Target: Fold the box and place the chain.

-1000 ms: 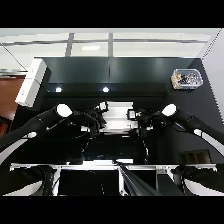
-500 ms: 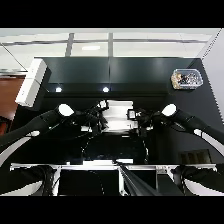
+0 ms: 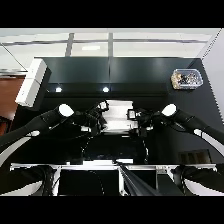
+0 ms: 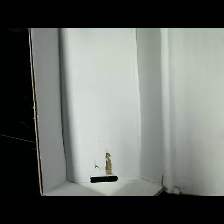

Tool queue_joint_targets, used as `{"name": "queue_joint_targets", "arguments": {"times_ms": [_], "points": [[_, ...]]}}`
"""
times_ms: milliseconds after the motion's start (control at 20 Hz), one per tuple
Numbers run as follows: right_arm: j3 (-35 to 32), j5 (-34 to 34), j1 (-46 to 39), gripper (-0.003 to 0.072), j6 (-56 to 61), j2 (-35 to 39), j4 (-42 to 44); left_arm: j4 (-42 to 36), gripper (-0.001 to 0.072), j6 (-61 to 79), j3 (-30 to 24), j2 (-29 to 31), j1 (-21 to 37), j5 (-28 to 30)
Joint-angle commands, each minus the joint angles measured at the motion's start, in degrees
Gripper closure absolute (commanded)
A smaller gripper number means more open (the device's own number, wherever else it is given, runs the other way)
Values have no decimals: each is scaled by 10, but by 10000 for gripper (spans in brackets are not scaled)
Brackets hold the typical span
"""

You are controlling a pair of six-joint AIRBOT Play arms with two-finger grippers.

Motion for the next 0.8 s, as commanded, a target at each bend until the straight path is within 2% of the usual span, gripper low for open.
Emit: {"name": "queue_joint_targets", "arguments": {"times_ms": [0,150,250,450,600,750], "points": [[0,0,0,207,0,0,0,15,674,-2,1,9,3,-6],[0,0,0,207,0,0,0,29,676,-16,1,37,25,-41],[0,0,0,207,0,0,0,52,677,-81,1,68,56,-45],[0,0,0,207,0,0,0,129,677,-287,0,129,157,-58],[0,0,0,207,0,0,0,151,677,-480,-3,132,250,-91],[0,0,0,207,0,0,0,156,677,-672,-31,118,328,-130]]}}
